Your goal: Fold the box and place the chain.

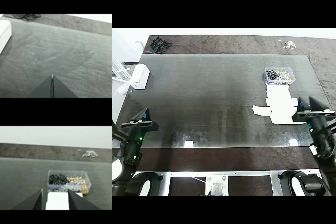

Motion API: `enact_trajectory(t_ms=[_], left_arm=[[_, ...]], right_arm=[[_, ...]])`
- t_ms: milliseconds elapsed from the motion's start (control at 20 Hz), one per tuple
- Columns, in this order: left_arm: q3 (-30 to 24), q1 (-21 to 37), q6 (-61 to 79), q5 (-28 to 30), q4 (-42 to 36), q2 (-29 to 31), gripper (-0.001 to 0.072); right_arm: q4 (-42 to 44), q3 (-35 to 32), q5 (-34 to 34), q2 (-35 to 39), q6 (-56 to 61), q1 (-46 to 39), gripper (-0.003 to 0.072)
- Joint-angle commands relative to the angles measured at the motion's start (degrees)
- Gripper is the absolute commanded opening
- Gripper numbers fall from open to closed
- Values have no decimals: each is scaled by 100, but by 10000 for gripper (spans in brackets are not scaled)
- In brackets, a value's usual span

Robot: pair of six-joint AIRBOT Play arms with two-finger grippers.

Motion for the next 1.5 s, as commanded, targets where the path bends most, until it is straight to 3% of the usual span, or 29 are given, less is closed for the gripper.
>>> enact_trajectory(t_ms=[0,100,200,400,500,550,600,750,850,1100,1250,1450], left_arm=[[-2,-2,2,0,2,0,22],[-2,-2,2,2,2,0,22],[-2,-2,2,2,2,0,23],[-2,0,2,2,2,0,23],[-2,-2,2,0,2,0,23],[-2,-2,2,2,2,0,22],[-2,-2,2,2,2,0,23],[-2,-2,2,2,2,0,22],[-2,-2,2,2,2,0,22],[-2,-2,2,2,2,0,22],[-2,-2,2,2,2,0,22],[-2,0,2,2,2,0,22]], right_arm=[[-57,813,46,-1001,17,-551,373],[-291,1327,750,-1906,24,-1163,373],[-798,1930,1993,-2966,487,-1952,374],[-3536,3604,4933,-5108,2756,-3488,374],[-4111,4411,6035,-5814,3226,-3943,391],[-4258,4760,6319,-6048,3414,-4105,452],[-4402,5130,6454,-6253,3539,-4240,457],[-4986,6349,7049,-6922,3777,-4411,411],[-5578,7361,7705,-7573,4083,-4409,412],[-6151,9457,8972,-9127,4205,-4411,412],[-6548,10174,9226,-9794,4203,-4424,413],[-6546,10214,9239,-10192,4057,-4524,413]])
